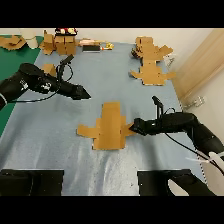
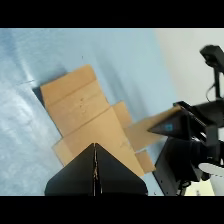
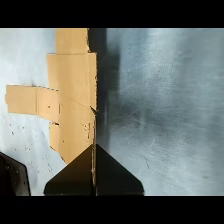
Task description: Fold the box.
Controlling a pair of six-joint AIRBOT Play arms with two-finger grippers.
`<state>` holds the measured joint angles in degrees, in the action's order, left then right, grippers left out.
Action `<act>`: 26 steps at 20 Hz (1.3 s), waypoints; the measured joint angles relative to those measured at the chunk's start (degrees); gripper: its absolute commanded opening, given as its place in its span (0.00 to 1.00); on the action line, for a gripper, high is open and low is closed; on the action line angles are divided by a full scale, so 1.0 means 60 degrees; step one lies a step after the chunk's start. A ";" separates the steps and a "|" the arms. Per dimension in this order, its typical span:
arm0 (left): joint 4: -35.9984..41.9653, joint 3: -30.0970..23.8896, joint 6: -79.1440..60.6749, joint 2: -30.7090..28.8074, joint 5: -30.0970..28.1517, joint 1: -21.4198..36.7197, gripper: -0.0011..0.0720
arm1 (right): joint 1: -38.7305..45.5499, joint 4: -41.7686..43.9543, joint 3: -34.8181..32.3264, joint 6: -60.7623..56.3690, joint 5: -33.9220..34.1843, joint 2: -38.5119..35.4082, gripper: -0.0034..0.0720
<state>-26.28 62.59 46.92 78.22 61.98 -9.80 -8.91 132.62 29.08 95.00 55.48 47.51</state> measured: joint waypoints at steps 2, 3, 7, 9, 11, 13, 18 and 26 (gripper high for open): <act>-0.0171 -0.0004 0.0157 0.0331 0.0076 0.0168 0.38 | -0.0441 -0.0084 -0.0255 -0.0160 -0.0266 -0.0412 0.05; -0.0226 -0.0004 0.0204 0.0586 0.0280 0.0313 0.46 | -0.0652 -0.0146 -0.0375 -0.0157 -0.0466 -0.0605 0.05; 0.0266 -0.0004 0.0171 0.1570 0.1326 0.0820 0.46 | -0.1177 -0.0463 -0.1271 -0.0273 -0.1545 -0.0925 0.05; 0.0601 -0.0004 -0.0022 0.1825 0.1796 0.0936 0.46 | -0.1268 -0.0484 -0.1690 -0.0423 -0.1974 -0.0743 0.05; 0.0809 -0.0004 -0.0219 0.1960 0.2116 0.0998 0.46 | -0.1311 -0.0397 -0.1923 -0.0273 -0.2339 -0.0448 0.05; 0.0929 0.0000 -0.0386 0.2025 0.2342 0.1035 0.46 | -0.1337 0.0015 -0.2018 0.0605 -0.2626 -0.0135 0.04; 0.1045 0.0000 -0.0721 0.2091 0.2758 0.1115 0.46 | -0.1366 0.1716 -0.1989 0.4109 -0.2874 0.0248 0.04; 0.0608 -0.0386 -0.0703 0.2200 0.2579 0.1249 0.59 | -0.1366 0.2838 -0.1851 0.7300 -0.2812 0.0339 0.04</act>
